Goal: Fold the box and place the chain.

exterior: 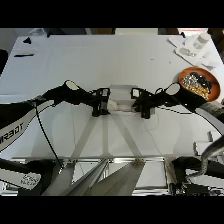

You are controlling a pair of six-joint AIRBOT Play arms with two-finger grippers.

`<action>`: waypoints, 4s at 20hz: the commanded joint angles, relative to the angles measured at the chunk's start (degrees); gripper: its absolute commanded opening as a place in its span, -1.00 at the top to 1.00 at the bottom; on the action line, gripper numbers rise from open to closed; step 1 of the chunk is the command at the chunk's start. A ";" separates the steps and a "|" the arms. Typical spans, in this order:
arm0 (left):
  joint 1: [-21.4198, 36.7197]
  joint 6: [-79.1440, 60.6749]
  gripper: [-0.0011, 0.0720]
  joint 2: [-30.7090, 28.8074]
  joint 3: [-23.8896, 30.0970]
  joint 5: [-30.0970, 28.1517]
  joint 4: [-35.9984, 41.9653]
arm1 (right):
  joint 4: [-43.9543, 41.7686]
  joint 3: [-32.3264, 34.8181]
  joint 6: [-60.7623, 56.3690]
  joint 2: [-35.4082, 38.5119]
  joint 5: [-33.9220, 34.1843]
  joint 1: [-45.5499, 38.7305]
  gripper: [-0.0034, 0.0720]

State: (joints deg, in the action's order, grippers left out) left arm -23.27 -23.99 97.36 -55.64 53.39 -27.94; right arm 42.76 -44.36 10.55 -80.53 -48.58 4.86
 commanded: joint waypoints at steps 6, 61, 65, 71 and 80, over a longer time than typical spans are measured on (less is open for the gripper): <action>-0.04 0.00 0.41 0.00 -0.04 -0.02 0.00 | -2.03 0.02 -0.24 -0.04 -0.48 0.07 0.88; -0.04 0.00 0.41 0.00 -0.04 -0.02 0.00 | -20.35 13.84 -56.26 9.94 -1.46 -11.96 0.47; -0.04 0.00 0.41 0.00 -0.04 -0.02 0.00 | -25.79 13.84 -53.44 9.94 -2.89 -11.96 0.50; -0.04 0.00 0.41 0.00 -0.04 -0.02 0.00 | -26.47 13.84 -53.53 9.94 -1.22 -11.96 0.06; -0.04 0.00 0.41 0.00 -0.04 -0.02 0.00 | -25.22 13.84 -53.55 9.92 9.99 -3.91 -0.24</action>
State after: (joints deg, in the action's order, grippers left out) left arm -23.29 -23.99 97.36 -55.64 53.36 -27.94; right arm 16.82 -30.52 -43.00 -70.57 -43.16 -1.61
